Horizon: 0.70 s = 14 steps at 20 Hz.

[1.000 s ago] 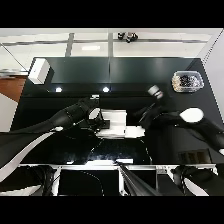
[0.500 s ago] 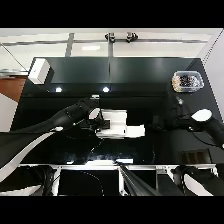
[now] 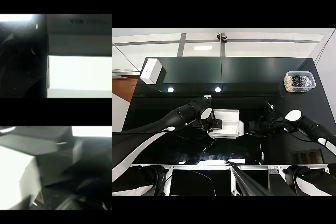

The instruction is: Fold the box and place the chain.

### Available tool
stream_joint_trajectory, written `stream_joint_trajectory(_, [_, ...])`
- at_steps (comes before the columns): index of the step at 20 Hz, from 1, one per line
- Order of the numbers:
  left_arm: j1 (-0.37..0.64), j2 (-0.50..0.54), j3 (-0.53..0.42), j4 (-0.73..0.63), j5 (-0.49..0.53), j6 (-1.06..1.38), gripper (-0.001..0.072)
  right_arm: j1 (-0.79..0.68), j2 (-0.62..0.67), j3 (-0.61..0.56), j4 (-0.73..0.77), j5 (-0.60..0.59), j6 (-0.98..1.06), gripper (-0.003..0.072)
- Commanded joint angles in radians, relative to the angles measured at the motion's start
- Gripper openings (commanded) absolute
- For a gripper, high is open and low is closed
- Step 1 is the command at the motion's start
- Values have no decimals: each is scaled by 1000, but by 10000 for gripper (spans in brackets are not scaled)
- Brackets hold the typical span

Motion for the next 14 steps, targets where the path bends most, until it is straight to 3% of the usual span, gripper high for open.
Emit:
stream_joint_trajectory(1, [0, 0, 0, 0, -4, 0, 31, 14, -8, 61, 32, 76, -102, 713])
stream_joint_trajectory(6, [0, 0, 0, 0, -4, 0, 31, 53, -8, 105, 72, 89, -106, 712])
stream_joint_trajectory(11, [0, 0, 0, 0, -7, 0, 31, 147, -8, 105, 79, -24, -97, 710])
stream_joint_trajectory(13, [0, 0, 0, 0, -7, 0, 31, 172, -8, 105, 78, -60, -72, 593])
stream_joint_trajectory(14, [0, 0, 0, 0, -7, 0, 31, 182, -8, 106, 74, -79, -34, 593])
